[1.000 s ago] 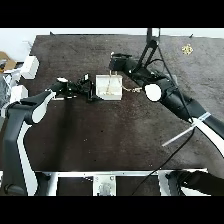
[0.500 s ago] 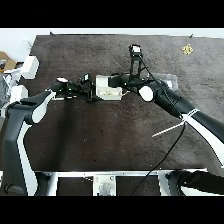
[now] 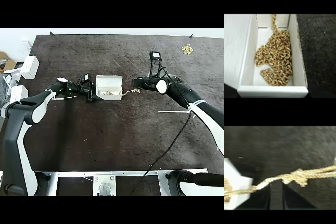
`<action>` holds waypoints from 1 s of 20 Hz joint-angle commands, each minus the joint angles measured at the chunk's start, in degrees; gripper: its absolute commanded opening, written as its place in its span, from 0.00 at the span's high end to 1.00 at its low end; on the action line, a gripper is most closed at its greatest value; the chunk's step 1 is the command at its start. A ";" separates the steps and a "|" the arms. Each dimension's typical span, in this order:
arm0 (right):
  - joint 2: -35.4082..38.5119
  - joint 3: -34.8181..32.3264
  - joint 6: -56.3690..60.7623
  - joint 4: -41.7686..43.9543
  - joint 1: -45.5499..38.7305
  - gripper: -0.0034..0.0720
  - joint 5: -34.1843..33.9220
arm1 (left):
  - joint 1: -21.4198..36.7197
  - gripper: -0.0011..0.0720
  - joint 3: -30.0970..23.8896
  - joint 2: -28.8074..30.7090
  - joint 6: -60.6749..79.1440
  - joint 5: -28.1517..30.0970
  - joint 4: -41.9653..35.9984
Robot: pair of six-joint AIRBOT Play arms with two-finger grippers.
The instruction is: Fold the box and place the chain.
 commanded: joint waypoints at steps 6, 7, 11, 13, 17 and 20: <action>-9.94 5.73 -7.65 0.13 -3.02 0.66 5.03 | 0.00 0.83 0.02 0.04 0.02 0.00 0.00; -10.60 6.56 -8.02 0.11 -2.99 0.66 5.27 | 0.00 0.83 0.02 0.04 0.00 0.00 0.00; -13.51 9.62 -8.90 0.22 -2.99 0.66 7.15 | 0.00 0.83 0.02 0.04 0.02 0.00 0.00; -14.10 9.92 -8.87 0.37 -2.99 0.66 7.17 | 0.00 0.83 0.02 0.04 0.02 0.00 0.00; -14.27 9.92 -9.07 0.52 -2.93 0.66 8.28 | 0.00 0.83 0.02 0.04 0.02 0.00 -0.02; -14.34 9.92 -9.05 1.27 -2.93 0.68 5.95 | 0.00 0.83 0.02 0.04 0.02 0.02 -0.04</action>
